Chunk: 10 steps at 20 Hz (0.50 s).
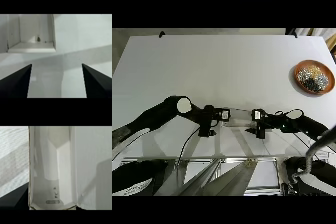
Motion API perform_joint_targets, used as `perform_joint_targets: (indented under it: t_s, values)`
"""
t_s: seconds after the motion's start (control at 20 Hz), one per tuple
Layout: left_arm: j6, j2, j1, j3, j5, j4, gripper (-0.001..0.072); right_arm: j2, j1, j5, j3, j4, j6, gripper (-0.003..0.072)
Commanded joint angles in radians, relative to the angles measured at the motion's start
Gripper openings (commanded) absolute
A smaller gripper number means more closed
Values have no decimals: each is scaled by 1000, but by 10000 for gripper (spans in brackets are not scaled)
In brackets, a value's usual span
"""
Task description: Fold the box and place the chain.
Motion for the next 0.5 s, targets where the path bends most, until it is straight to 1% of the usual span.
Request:
perform_joint_targets:
  t_s: [0.0,0.15,0.3,0.45]
  values:
    - [194,-76,39,-10,55,-178,702,0,0,0,0,0,0,407]
    - [253,-102,43,-10,68,-207,704,0,0,0,0,0,0,407]
    - [254,-128,64,-10,76,-216,706,0,0,0,0,0,0,407]
    - [306,-132,76,-10,75,-220,708,0,0,0,0,0,0,408]
